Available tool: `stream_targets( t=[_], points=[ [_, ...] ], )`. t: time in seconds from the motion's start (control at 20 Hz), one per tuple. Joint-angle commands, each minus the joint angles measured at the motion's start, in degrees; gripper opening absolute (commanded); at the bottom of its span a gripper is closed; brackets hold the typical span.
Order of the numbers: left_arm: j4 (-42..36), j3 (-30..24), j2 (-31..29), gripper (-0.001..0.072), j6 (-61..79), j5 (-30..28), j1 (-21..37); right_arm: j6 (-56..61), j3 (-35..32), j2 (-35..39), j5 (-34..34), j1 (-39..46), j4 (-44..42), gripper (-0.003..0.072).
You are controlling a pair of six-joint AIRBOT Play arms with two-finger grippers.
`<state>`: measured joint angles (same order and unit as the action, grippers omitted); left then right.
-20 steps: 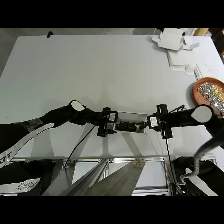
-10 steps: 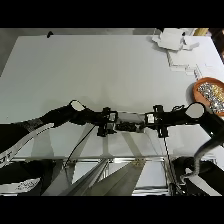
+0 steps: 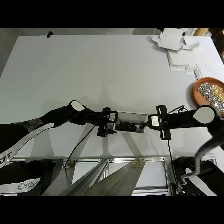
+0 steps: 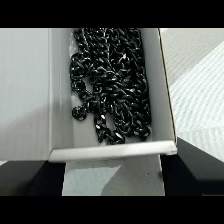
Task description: Fold the box and place the chain.
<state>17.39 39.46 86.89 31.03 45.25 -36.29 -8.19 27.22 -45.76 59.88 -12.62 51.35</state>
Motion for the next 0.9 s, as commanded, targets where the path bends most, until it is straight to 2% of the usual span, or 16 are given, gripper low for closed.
stream_targets(
  t=[0.0,0.25,0.35,0.5,0.65,0.85],
  points=[
    [0.0,0.0,0.0,0.0314,0.0,0.0,0.0,-1.7,-0.1,2.0,-3.5,-4.6,-11.1,0.0014],
    [0.0,0.0,0.0,0.0314,0.0,0.0,0.0,-2.4,-0.1,-3.1,-21.5,-19.8,-16.8,0.0015],
    [0.0,0.0,0.0,0.0314,0.0,0.0,0.0,-2.4,-0.1,-5.5,-24.3,-21.7,-16.7,0.0019],
    [0.0,0.0,0.0,0.0314,0.0,0.0,0.0,-2.2,0.2,-5.0,-23.2,-20.9,-13.7,0.0181],
    [0.0,0.0,0.0,0.0314,0.0,0.0,0.0,-2.2,1.3,-0.3,-16.5,-16.5,-7.9,0.0183],
    [0.0,0.0,0.0,0.0314,0.0,0.0,0.0,-2.2,1.4,6.3,-6.8,-3.2,-0.7,0.0180]
  ],
)
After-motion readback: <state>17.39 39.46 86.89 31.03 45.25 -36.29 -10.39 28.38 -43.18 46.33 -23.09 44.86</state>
